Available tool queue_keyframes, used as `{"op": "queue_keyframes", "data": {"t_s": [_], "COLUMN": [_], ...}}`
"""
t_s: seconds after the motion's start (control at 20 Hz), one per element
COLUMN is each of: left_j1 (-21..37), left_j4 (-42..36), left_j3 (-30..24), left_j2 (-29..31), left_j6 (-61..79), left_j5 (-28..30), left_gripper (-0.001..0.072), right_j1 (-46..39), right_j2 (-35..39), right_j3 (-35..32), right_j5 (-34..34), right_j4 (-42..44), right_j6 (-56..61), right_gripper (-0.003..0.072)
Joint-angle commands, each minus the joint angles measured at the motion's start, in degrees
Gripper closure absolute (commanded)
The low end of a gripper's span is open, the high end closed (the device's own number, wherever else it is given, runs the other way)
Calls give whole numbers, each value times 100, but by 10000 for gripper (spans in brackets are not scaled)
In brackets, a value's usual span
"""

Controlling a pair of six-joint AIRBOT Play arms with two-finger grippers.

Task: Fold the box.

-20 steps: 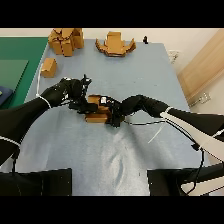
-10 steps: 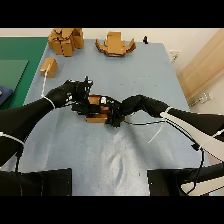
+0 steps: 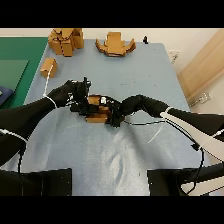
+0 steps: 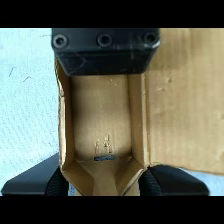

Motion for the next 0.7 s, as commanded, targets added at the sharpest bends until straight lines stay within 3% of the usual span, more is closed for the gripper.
{"op": "queue_keyframes", "data": {"t_s": [0.0,0.45,0.65], "left_j1": [-4,-92,-227], "left_j4": [-22,24,568], "left_j3": [48,48,105], "left_j2": [-17,-20,-20], "left_j6": [42,-63,-439], "left_j5": [-212,-118,-186], "left_gripper": [695,687,689], "right_j1": [4,4,4], "right_j2": [-2,-2,-2], "right_j3": [0,0,0], "right_j5": [2,0,0], "right_j4": [0,2,2], "right_j6": [0,0,0], "right_gripper": [636,636,636]}}
